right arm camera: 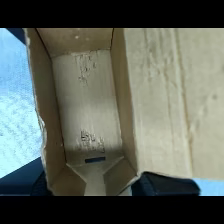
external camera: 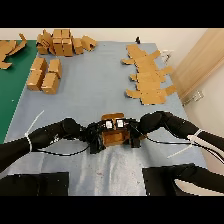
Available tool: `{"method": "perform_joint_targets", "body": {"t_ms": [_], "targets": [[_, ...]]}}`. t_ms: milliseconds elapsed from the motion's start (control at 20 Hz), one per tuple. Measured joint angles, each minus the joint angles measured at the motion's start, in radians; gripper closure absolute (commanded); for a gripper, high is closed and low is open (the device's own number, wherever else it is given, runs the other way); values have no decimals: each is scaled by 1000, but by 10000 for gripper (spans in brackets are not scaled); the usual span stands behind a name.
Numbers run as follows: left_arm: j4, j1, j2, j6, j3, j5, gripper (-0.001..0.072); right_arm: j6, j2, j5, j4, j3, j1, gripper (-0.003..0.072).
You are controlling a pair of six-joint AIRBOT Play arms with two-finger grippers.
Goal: Fold the box.
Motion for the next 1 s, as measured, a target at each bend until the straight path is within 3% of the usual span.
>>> {"method": "perform_joint_targets", "body": {"t_ms": [250,350,1000], "targets": [[-1,-12,-6,0,0,24,20,0,0,0,0,0,0,99],[-1,-14,-12,0,0,30,197,0,0,0,0,0,0,99],[13,-14,-20,0,0,40,196,0,0,0,-1,0,0,99]]}}
